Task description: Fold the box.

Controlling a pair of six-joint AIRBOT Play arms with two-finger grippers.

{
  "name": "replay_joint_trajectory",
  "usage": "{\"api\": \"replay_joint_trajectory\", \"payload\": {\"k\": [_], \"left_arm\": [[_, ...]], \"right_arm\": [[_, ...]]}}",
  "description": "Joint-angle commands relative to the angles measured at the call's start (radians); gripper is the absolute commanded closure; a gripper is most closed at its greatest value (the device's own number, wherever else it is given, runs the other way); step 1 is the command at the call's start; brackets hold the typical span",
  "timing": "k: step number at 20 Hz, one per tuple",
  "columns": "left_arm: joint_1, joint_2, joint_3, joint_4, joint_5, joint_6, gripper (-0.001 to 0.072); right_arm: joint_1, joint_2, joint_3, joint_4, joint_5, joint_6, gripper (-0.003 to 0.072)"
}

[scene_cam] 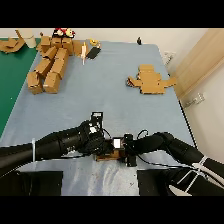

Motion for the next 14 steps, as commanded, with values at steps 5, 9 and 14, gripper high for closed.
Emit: {"api": "replay_joint_trajectory", "payload": {"k": [5,9,14], "left_arm": [[0.0,0.053,0.0,0.05,-0.074,-0.013,0.018],[-0.002,0.013,-0.004,0.043,-0.047,-0.006,0.018],[-0.002,-0.041,-0.004,0.015,-0.012,-0.041,0.0274]], "right_arm": [[0.0,0.0,0.0,0.0,0.0,0.0,0.0193],[0.0,0.0,0.0,0.0,0.0,0.0,0.0193],[0.0,0.0,0.0,0.0,0.0,0.0,0.0193]]}}
